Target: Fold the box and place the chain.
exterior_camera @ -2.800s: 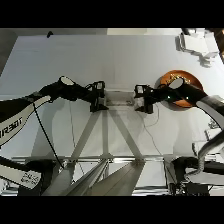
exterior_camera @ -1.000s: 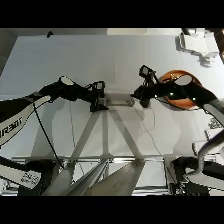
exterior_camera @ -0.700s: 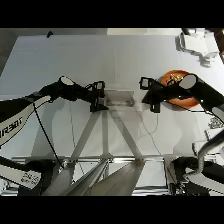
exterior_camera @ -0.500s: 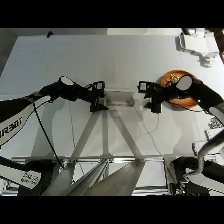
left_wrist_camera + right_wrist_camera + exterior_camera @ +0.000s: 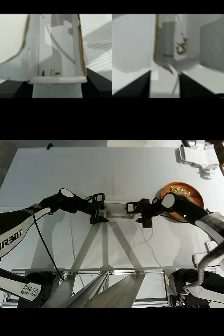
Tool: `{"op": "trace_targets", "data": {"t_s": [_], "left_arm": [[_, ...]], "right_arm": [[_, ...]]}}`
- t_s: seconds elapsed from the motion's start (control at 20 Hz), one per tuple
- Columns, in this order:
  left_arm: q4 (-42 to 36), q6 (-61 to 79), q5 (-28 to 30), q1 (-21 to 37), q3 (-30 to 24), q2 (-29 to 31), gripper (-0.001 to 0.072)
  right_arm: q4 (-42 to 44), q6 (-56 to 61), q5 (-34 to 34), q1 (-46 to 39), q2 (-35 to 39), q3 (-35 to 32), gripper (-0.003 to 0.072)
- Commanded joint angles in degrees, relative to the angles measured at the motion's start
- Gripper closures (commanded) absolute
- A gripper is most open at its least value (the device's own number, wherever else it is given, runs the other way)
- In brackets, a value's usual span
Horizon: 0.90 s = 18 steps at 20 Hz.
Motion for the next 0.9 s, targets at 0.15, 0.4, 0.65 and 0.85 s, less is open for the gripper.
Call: {"op": "trace_targets", "data": {"t_s": [0.15,0.4,0.65,0.85], "left_arm": [[0.0,0.0,0.0,0.0,0.0,0.0,0.0484],[0.0,0.0,0.0,0.0,0.0,0.0,0.0484],[0.0,0.0,0.0,0.0,0.0,0.0,0.0484],[0.0,0.0,0.0,0.0,0.0,0.0,0.0484]], "right_arm": [[1.0,0.0,-3.5,2.4,-1.8,0.0,0.0497],[1.1,0.0,-4.1,2.4,-1.8,0.0,0.0583],[1.2,1.1,-4.3,2.4,-1.8,0.0,0.0565],[1.1,1.5,-4.9,2.4,-1.8,0.0,0.0412]]}}
